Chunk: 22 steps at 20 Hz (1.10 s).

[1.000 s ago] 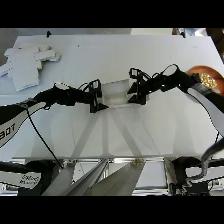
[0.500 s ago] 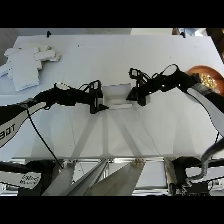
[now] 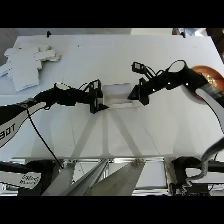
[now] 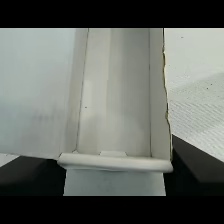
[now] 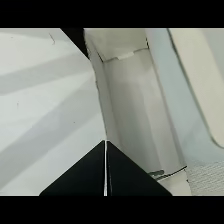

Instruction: Fold the box and place the chain.

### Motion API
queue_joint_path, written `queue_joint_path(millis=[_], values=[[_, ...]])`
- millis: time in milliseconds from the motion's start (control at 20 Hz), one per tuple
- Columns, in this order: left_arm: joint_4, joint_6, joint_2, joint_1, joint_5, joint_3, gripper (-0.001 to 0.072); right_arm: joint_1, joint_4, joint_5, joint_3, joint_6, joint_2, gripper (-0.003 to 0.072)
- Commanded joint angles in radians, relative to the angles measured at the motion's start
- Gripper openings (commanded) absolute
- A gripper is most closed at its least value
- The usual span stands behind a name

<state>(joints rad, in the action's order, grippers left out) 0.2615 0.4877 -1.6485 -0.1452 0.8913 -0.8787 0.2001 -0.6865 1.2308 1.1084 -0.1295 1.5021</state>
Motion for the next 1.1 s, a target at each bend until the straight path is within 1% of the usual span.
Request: queue_joint_path(millis=[0, 150, 250, 450, 600, 750, 850, 1050], values=[[0.001, 0.002, 0.0, 0.0, 0.003, -0.001, 0.0524, -0.035, 0.006, 0.014, 0.0, -0.124, -0.08, 0.0019], [0.001, 0.002, 0.0, 0.0, 0.002, -0.001, 0.0524, -0.129, -0.008, 0.013, 0.0, -0.3, -0.134, 0.0018], [0.001, 0.002, 0.0, 0.0, 0.003, -0.001, 0.0524, -0.208, -0.061, 0.01, 0.0, -0.391, -0.138, 0.0018], [0.001, 0.002, 0.0, 0.0, 0.002, -0.001, 0.0524, -0.317, -0.187, -0.082, -0.035, -0.584, -0.113, 0.0015], [0.001, 0.002, 0.0, 0.0, 0.002, -0.001, 0.0524, -0.325, -0.257, -0.117, -0.069, -0.754, -0.06, 0.0015], [0.001, 0.002, 0.0, 0.0, 0.002, -0.001, 0.0524, -0.301, -0.253, -0.118, -0.121, -0.784, 0.01, 0.0015], [0.001, 0.002, 0.0, 0.0, 0.003, -0.001, 0.0524, -0.267, -0.225, -0.098, -0.133, -0.781, 0.062, 0.0016], [0.001, 0.002, 0.0, 0.0, 0.003, -0.001, 0.0524, -0.199, -0.051, -0.061, -0.133, -0.682, 0.121, 0.0015]])
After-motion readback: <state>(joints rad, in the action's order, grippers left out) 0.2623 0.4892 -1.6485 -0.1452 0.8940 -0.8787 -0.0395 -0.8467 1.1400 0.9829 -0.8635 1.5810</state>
